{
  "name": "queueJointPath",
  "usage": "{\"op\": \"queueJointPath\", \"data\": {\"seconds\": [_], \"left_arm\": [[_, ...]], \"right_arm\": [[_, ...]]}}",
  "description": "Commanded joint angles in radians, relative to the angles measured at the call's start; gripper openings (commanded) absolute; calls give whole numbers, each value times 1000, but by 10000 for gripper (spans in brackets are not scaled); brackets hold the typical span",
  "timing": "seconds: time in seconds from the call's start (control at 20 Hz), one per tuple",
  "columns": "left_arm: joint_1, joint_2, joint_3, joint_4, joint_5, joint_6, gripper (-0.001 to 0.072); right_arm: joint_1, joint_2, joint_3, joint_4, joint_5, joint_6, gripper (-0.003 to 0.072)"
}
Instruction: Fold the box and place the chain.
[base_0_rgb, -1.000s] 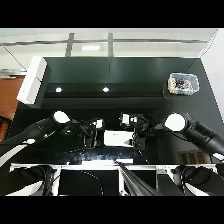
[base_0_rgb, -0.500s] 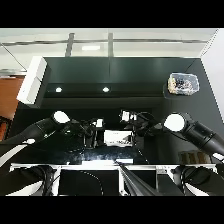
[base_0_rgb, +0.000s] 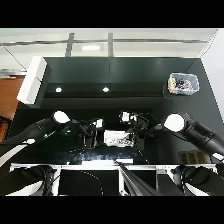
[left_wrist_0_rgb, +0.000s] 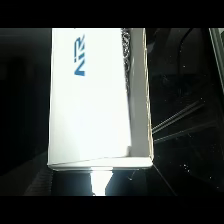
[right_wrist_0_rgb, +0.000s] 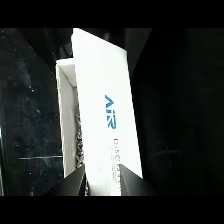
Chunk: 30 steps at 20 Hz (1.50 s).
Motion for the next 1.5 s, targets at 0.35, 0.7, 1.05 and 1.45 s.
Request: {"op": "queueJointPath", "data": {"seconds": [0.35, 0.7, 1.05, 1.45], "left_arm": [[-1, -1, 0, 0, 0, 0, 396], [-1, -1, 0, 0, 0, 0, 396], [-1, -1, 0, 0, 0, 0, 396], [-1, -1, 0, 0, 0, 0, 396]], "right_arm": [[1, -1, -2, 0, 18, 21, 288], [1, -1, -2, 0, 31, 40, 344], [1, -1, -2, -14, 32, 40, 387], [1, -1, -2, -19, 33, 40, 266]]}}
